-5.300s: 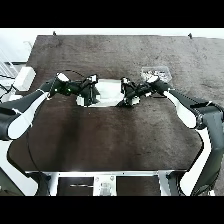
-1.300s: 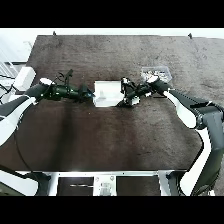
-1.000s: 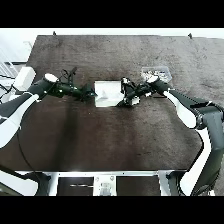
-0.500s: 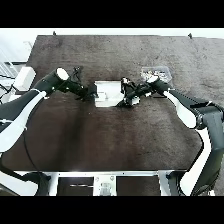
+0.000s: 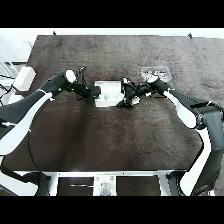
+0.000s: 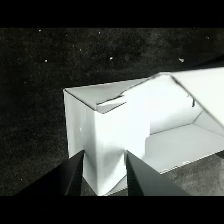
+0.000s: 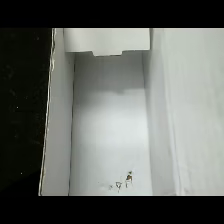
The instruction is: Fold the box and place the chain.
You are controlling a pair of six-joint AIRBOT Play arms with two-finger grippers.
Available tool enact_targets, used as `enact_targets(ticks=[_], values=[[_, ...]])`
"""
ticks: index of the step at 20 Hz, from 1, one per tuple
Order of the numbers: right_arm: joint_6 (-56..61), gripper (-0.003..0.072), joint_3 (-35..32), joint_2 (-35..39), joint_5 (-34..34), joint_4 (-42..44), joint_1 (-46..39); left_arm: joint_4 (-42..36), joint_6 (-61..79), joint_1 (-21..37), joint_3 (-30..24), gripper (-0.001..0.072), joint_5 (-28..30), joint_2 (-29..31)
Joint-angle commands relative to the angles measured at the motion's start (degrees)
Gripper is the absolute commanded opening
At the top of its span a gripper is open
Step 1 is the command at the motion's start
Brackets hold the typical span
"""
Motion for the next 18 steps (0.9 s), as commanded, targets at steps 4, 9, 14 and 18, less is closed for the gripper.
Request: enact_targets(ticks=[4,9,14,18], values=[[0.0,0.0585,0.0,0.0,0.0,0.0,0.0,4.4,-3.5,-0.8,0.5,0.0308,0.6,-0.5],[0.0,0.0585,0.0,0.0,0.0,0.0,0.0,9.4,-7.9,-2.4,1.5,0.0308,1.2,-0.9],[0.0,0.0586,0.0,0.0,0.0,0.0,0.0,14.5,-13.7,-3.9,8.9,0.0308,-4.5,-4.5],[0.0,0.0585,0.0,0.0,0.0,0.0,0.0,16.1,-18.0,-4.7,13.5,0.0308,-10.1,-7.8]])
